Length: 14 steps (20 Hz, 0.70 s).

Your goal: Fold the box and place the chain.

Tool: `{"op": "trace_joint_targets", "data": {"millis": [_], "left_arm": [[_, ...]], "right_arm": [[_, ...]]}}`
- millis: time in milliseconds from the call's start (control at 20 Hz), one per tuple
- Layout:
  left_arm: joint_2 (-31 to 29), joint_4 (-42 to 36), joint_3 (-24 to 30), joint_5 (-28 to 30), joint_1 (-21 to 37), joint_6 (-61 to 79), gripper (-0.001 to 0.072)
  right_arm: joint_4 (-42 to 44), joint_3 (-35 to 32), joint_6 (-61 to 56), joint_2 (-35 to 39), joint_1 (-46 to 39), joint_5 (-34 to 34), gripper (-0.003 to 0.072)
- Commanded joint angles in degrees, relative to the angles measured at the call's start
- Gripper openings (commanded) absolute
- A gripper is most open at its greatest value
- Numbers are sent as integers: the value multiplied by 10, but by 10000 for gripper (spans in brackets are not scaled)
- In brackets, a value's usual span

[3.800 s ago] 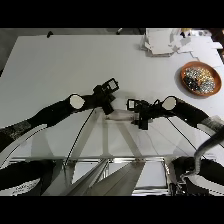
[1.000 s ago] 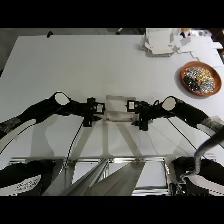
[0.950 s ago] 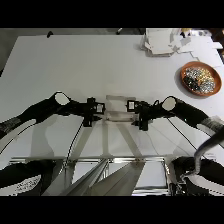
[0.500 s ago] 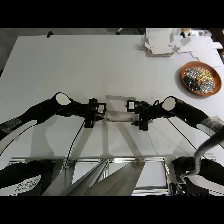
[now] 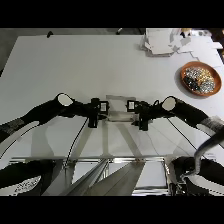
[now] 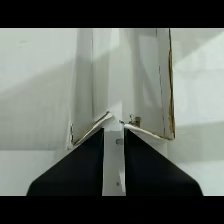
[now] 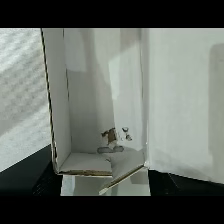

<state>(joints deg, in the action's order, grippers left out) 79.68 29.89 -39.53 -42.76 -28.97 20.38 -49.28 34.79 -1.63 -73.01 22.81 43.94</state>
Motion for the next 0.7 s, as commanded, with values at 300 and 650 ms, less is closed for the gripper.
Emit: {"op": "trace_joint_targets", "data": {"millis": [300,650], "left_arm": [[13,-22,0,10,-22,-1,454],[-56,66,0,-7,12,-188,34]], "right_arm": [[0,0,0,0,0,0,395],[0,0,0,0,0,0,395]]}}
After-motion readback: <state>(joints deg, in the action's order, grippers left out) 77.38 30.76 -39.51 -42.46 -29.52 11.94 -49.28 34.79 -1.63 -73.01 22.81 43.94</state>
